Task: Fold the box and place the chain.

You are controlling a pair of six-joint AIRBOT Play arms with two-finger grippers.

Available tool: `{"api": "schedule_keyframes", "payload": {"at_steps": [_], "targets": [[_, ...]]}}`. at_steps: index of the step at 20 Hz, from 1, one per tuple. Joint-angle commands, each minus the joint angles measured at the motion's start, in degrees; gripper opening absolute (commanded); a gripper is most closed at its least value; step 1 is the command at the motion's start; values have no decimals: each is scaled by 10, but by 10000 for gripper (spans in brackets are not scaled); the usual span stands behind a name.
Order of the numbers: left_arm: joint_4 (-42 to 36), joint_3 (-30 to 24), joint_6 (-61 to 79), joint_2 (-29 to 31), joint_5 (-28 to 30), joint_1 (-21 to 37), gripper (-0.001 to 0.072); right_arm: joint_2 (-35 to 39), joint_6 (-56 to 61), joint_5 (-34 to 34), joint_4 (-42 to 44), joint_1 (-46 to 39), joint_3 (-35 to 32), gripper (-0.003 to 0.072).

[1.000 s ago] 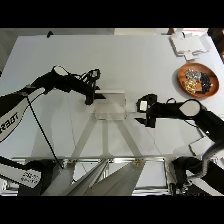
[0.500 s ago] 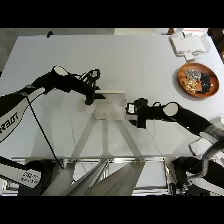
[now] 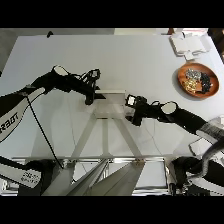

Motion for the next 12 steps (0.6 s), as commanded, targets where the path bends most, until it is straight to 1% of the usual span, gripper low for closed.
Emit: {"api": "schedule_keyframes", "payload": {"at_steps": [1,8,12], "targets": [[0,0,0,0,0,0,12,-1,2,-2,13,1,0,697],[0,0,0,0,0,0,12,-1,4,0,11,1,0,694],[0,0,0,0,0,0,12,-1,59,0,11,0,0,694]]}}
